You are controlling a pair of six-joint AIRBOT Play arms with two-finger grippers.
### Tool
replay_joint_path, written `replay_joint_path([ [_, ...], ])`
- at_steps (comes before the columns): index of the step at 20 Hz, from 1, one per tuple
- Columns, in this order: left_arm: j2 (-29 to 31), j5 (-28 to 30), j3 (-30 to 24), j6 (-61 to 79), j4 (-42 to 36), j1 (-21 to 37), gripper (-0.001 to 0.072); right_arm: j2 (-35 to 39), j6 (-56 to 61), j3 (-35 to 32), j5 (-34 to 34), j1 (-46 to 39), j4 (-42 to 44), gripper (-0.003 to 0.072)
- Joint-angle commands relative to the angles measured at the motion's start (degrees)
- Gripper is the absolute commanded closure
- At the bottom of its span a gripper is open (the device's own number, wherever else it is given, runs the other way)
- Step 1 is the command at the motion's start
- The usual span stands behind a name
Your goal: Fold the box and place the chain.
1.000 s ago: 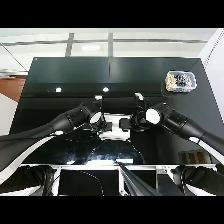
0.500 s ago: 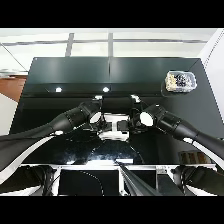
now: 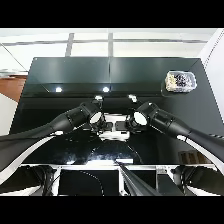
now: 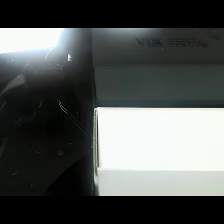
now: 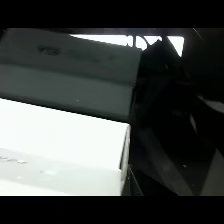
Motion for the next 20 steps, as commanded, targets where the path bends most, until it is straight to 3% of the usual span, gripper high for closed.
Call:
replay_joint_path([
  [1,0.0,-0.1,0.0,0.0,0.0,0.0,0.0677,-0.7,3.1,0.8,2.9,0.3,-1.5,0.0324],
  [20,0.0,0.0,0.0,0.0,-0.3,0.1,0.0677,-4.6,6.2,1.7,2.9,0.8,-3.4,0.0390],
])
